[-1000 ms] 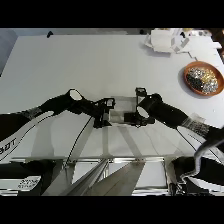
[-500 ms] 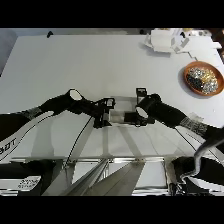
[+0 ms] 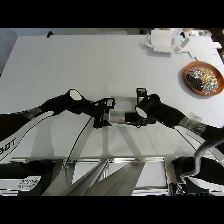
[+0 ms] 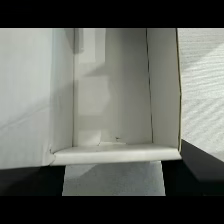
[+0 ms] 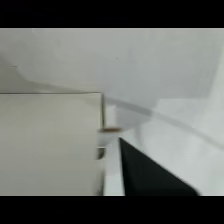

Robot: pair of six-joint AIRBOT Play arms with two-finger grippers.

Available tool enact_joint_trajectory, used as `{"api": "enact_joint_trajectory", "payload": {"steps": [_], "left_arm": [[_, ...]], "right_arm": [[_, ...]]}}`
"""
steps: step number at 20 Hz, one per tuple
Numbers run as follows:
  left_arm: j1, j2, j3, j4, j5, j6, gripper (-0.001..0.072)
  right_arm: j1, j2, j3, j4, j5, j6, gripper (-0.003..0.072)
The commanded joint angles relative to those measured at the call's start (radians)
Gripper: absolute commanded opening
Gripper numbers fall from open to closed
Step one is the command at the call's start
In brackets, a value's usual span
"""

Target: Fold the box and place the chain.

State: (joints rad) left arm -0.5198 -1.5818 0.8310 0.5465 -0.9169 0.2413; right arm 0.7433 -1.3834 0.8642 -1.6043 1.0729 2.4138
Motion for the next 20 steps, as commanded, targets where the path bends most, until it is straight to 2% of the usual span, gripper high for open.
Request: {"api": "enact_joint_trajectory", "payload": {"steps": [1,5,6,8,12,16,20], "left_arm": [[0.001,0.0,0.0,0.0,0.0,0.001,0.0171],[0.001,0.0,0.0,0.0,0.001,0.001,0.0171],[0.001,0.0,0.0,0.0,0.0,0.001,0.0171],[0.001,0.0,0.0,0.0,0.001,0.001,0.0171],[0.001,0.0,0.0,0.0,0.0,0.001,0.0171],[0.001,0.0,0.0,0.0,0.0,0.001,0.0171],[0.001,0.0,0.0,0.0,0.0,0.001,0.0171]], "right_arm": [[0.006,0.013,0.001,0.004,-0.006,-0.059,0.0292],[0.005,0.088,0.001,-0.031,0.003,-0.181,0.0299],[0.005,0.111,0.001,-0.04,0.021,-0.219,0.0322],[0.002,0.163,0.001,-0.049,0.078,-0.307,0.0422],[-0.07,0.27,0.003,-0.048,0.168,-0.426,0.0418],[-0.296,0.34,0.045,-0.049,0.158,-0.573,0.0415],[-0.61,0.326,0.087,-0.044,-0.063,-0.7,0.0389]]}}
